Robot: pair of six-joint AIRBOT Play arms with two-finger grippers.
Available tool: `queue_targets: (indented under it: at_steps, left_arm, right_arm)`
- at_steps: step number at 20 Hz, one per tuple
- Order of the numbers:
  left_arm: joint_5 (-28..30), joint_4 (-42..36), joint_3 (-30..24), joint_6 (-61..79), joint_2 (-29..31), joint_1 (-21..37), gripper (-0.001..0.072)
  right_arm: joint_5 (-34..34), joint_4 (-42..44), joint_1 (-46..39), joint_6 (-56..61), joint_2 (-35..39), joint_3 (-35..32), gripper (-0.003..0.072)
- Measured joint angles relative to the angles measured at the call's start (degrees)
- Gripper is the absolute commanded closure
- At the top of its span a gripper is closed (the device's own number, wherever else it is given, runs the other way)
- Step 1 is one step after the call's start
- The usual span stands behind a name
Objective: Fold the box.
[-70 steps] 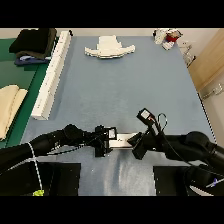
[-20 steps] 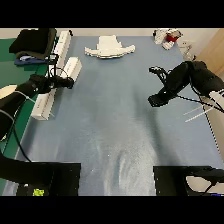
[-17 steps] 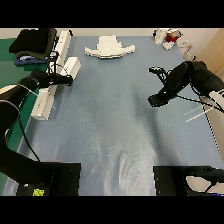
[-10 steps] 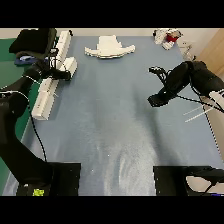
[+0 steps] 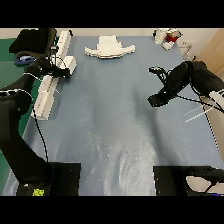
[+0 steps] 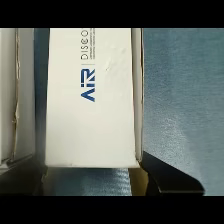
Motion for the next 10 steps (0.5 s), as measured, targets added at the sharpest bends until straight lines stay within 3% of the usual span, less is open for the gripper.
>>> queue_targets:
  at_steps: [10]
  left_arm:
    - [-1.2,0.7,0.3,-0.3,-0.6,0.0,0.027]
  right_arm:
    - [0.0,0.0,0.0,0.0,0.0,0.0,0.0679]
